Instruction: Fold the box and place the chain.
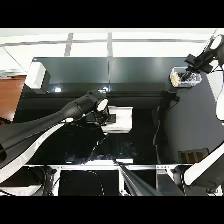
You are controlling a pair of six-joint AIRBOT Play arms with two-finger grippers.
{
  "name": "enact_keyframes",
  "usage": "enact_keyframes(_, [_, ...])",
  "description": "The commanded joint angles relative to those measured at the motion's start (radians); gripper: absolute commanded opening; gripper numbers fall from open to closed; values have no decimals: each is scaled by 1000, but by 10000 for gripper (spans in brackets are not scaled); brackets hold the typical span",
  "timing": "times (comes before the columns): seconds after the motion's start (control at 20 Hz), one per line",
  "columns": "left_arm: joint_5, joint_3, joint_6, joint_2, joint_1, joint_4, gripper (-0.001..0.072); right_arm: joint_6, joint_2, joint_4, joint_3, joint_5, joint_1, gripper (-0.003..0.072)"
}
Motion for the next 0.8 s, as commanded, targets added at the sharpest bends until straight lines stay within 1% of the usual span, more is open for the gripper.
enact_keyframes(0.0, [2,0,0,-1,0,0,24,-95,82,-2,0,28,-1,17])
enact_keyframes(0.15, [2,0,0,-1,0,0,24,-135,149,-1,0,34,0,16])
enact_keyframes(0.3, [2,0,0,-1,0,0,24,-201,231,15,-3,87,4,16])
enact_keyframes(0.4, [2,0,0,-1,0,0,24,-225,305,78,-44,71,1,16])
enact_keyframes(0.6, [2,0,0,-1,0,0,24,-271,478,193,-121,95,2,16])
enact_keyframes(0.65, [2,0,0,-1,0,0,24,-277,530,250,-142,120,2,16])
enact_keyframes(0.75, [2,0,0,-1,0,0,24,-307,627,415,-191,166,4,16])
